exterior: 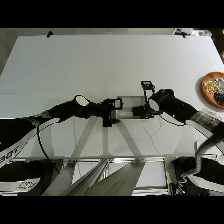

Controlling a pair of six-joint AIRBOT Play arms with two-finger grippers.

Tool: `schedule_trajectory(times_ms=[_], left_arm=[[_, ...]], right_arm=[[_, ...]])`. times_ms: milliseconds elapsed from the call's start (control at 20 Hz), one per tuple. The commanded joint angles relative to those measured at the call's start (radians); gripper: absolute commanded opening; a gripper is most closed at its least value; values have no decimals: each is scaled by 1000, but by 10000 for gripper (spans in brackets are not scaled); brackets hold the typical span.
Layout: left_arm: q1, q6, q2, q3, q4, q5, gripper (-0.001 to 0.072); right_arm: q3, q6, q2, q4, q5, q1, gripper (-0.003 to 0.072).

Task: Fold the box and place the chain.

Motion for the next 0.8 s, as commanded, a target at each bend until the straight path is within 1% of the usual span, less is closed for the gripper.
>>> schedule_trajectory(times_ms=[0, 50, 100, 150, 450, 600, 700, 750], left_arm=[[0, -1, 1, 0, 0, 0, 497], [0, -1, 1, 0, 0, 0, 497], [0, -1, 1, 0, 0, 0, 497], [0, -1, 1, 0, 0, 0, 497], [0, -1, 1, 0, 0, 0, 497], [0, -1, 1, 0, 0, 0, 497], [0, -1, 1, 0, 0, 0, 497], [0, -1, 1, 0, 0, 0, 497]], right_arm=[[1, 0, -13, 15, -2, 1, 114], [1, 0, -14, 15, -1, 1, 99], [1, 0, -16, 15, 2, 1, 23], [1, 0, -18, 15, 6, 1, 13], [1, -4, -27, 15, 13, 1, 19], [1, -12, -27, 15, 12, 1, 208], [1, -11, -27, 15, 12, 1, 174], [1, -11, -27, 15, 12, 1, 32]])
